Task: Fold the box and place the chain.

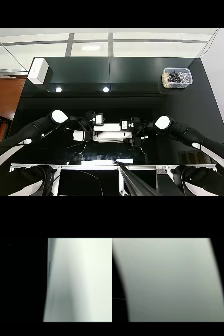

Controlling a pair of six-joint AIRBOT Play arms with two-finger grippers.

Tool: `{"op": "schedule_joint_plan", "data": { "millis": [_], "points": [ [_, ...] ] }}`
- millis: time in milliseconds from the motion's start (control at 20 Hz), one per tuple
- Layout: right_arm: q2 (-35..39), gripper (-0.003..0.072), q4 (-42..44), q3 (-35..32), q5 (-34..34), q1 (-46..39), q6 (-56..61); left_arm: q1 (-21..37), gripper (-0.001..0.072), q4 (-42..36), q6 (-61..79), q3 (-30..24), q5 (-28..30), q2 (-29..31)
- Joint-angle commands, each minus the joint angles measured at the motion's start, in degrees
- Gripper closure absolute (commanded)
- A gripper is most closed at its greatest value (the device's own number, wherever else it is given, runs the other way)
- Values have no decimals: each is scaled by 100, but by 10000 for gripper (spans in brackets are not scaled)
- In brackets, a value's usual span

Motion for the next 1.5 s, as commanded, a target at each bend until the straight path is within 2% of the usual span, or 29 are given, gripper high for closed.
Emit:
{"op": "schedule_joint_plan", "data": {
  "millis": [0,50,200,250,350,400,450,500,600,650,700,750,850,950,1050,1100,1200,1450],
  "points": [
    [-4,211,-9,0,2,4,-9,4,183,358,-496,278,13,221],
    [-4,210,-9,0,2,4,-9,4,134,879,-935,396,-50,387],
    [-4,210,-11,0,2,4,-9,4,130,2944,-2557,603,-535,1084],
    [-4,210,-11,0,2,4,-11,22,132,3600,-3213,636,-813,1368],
    [-4,210,-11,0,2,4,-11,90,141,4424,-4356,636,-1679,1832],
    [-4,210,-11,0,2,4,-11,105,278,4673,-4946,634,-2210,1978],
    [-4,210,-11,0,2,4,-11,131,584,4684,-5453,634,-2664,2052],
    [-4,210,-11,0,2,4,-11,146,682,4538,-5810,629,-3086,2063],
    [-4,210,-11,0,2,4,-11,101,682,3532,-6273,509,-3491,2044],
    [-4,210,-11,0,2,4,-11,26,682,2940,-6277,415,-3348,2033],
    [-4,210,-11,0,2,4,-11,-68,682,2247,-6325,291,-2887,2026],
    [-4,210,-11,0,2,4,-11,-140,682,1530,-6334,138,-2277,2026],
    [-4,210,-11,0,2,4,-11,-243,680,232,-6317,-188,-476,1989],
    [-4,210,-11,0,2,4,-9,-258,680,-522,-6314,-417,1019,1818],
    [-4,210,-11,0,2,4,-11,-258,680,-568,-6262,-439,1777,1556],
    [-4,210,-11,0,2,4,-11,-258,681,-564,-6039,-442,1939,1381],
    [-4,210,-11,0,2,4,-11,-260,680,-566,-5460,-439,1853,957],
    [-4,210,-11,0,0,4,-11,-258,681,-560,-4673,-424,887,116]
  ]
}}
